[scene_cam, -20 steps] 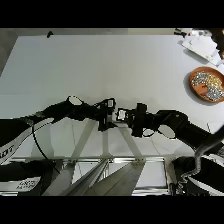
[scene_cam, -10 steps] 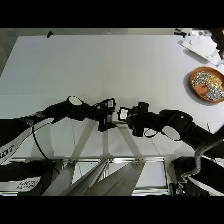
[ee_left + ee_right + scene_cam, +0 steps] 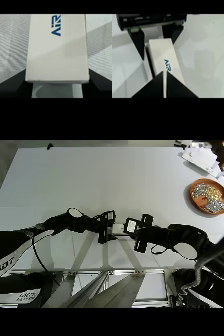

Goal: Fold the box and place the chain.

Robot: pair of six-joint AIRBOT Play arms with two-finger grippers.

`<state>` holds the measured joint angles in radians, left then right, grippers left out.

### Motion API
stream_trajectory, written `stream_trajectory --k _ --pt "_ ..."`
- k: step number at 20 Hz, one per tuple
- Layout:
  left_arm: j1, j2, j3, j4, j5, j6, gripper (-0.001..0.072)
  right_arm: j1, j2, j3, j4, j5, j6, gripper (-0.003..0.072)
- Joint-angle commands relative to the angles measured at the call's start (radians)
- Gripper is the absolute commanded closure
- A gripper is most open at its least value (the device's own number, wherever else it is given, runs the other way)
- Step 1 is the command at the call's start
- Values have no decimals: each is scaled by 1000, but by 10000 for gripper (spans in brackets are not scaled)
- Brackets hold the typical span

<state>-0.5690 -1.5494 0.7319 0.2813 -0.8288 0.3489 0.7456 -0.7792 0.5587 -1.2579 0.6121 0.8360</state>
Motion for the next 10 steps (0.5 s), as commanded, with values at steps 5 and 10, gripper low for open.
stream_trajectory --k 5,10 --pt "0 0 0 0 2 -1 437 0 -39 -124 143 -308 264 667" --pt "0 0 0 0 2 -1 437 0 -136 -128 148 -326 278 667"
